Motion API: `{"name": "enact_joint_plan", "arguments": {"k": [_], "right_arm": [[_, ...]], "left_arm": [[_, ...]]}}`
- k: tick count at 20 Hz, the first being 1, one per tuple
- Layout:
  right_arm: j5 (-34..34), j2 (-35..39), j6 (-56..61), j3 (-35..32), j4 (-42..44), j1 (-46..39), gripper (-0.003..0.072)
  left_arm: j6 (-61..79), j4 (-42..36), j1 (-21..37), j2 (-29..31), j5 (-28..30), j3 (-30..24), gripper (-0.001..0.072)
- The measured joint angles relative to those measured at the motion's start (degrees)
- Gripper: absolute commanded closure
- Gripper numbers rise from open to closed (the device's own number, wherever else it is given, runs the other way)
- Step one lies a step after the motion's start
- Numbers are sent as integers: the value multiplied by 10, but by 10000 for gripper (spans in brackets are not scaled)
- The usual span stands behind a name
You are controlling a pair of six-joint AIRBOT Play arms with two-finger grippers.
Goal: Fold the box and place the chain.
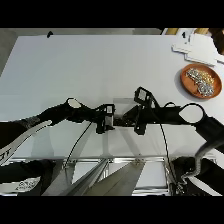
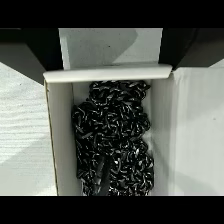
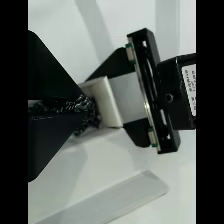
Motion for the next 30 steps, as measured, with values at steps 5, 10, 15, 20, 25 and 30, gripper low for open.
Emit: {"name": "enact_joint_plan", "arguments": {"k": [5, 10, 15, 20, 25, 30], "right_arm": [[-20, -37, 15, 1, -28, 9, 360], [34, 30, 3, 2, -71, -80, 374], [107, 64, -15, -5, -134, -235, 394], [125, 14, -63, -22, -150, -291, 394], [123, -60, -136, -28, -152, -275, 383], [115, -110, -236, -29, -148, -212, 361]], "left_arm": [[0, 0, 0, 0, 0, 0, 558], [0, 0, 0, 0, 0, 0, 558], [0, 0, 0, 0, 0, 0, 558], [0, 0, 0, 0, 0, 0, 558], [0, 0, 0, 0, 0, 0, 558], [0, 0, 0, 0, 0, 0, 558]]}}
